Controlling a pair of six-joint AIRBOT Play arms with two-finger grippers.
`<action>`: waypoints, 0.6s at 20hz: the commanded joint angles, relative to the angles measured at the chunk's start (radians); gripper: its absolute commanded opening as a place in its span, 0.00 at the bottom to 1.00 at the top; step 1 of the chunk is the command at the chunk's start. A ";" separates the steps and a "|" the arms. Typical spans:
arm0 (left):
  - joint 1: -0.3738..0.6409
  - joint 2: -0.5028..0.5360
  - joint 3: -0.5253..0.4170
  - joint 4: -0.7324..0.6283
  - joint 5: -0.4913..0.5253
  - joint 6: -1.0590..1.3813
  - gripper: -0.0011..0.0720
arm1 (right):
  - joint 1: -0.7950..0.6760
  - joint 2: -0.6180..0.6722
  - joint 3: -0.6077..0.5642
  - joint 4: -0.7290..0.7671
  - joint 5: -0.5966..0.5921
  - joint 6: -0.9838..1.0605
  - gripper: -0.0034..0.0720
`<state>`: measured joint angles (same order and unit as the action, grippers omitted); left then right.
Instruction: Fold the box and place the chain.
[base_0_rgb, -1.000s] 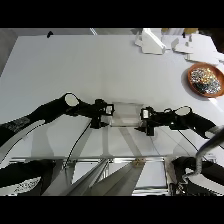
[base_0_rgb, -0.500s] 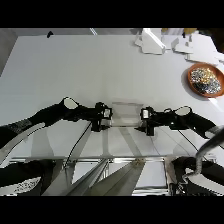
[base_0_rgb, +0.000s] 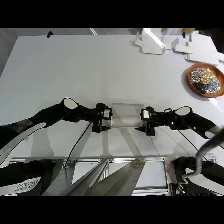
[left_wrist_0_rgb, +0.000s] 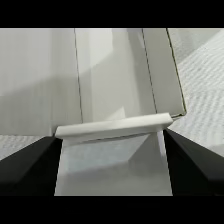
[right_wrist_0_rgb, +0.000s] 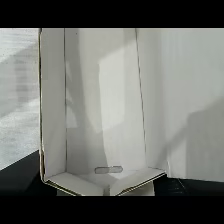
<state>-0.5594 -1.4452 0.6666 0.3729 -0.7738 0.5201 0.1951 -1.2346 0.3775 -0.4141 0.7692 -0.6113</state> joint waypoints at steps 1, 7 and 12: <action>0.002 -0.005 0.000 -0.003 -0.017 0.014 0.97 | 0.000 0.000 0.001 0.000 0.001 0.000 0.39; -0.003 -0.009 0.000 -0.038 -0.019 0.019 0.97 | 0.000 0.000 0.001 0.000 0.001 0.000 0.39; -0.003 -0.043 0.000 -0.111 -0.013 0.042 0.97 | 0.000 0.000 0.001 0.000 0.001 0.000 0.39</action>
<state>-0.5625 -1.4738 0.6666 0.3016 -0.7940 0.5472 0.1951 -1.2346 0.3775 -0.4141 0.7692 -0.6106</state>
